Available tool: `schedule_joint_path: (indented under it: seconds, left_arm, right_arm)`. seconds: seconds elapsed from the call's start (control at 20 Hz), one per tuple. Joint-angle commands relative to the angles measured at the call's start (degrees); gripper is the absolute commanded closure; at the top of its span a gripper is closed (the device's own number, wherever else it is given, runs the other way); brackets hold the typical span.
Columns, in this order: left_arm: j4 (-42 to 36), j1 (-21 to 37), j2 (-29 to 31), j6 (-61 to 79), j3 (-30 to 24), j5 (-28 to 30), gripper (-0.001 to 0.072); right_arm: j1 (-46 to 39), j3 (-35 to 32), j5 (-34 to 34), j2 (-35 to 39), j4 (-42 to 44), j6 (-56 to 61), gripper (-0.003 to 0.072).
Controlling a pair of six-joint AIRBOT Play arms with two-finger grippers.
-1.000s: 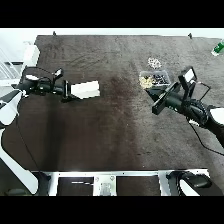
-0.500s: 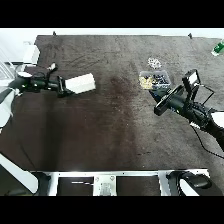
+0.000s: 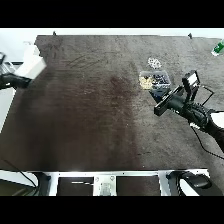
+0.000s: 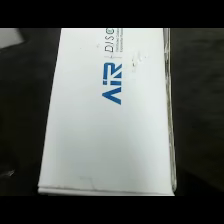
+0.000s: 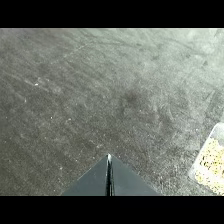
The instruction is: Fold the box and place the chain.
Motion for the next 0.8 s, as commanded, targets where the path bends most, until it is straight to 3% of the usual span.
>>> schedule_joint_path:
  seconds: [0.0, 0.3, 0.55, 0.75]
  left_arm:
    - [1.7, 8.3, 0.9, -6.7, -2.6, 4.2, 0.0694]
    - [-0.6, 9.0, -1.8, -4.7, -3.3, 6.3, 0.0692]
    - [-8.6, 8.7, -3.1, 0.7, -3.3, 1.2, 0.0692]
    - [-8.3, 4.7, -4.2, 1.8, -3.3, 1.8, 0.0692]
  right_arm:
    - [0.0, -0.2, 0.0, 0.0, 0.0, 0.0, 0.0677]
    - [0.0, -0.2, -0.3, 0.0, 0.0, 0.0, 0.0677]
    - [0.0, -0.2, -0.4, -0.1, 0.0, 0.0, 0.0677]
    - [0.0, -0.2, -0.4, -0.1, 0.0, 0.0, 0.0677]
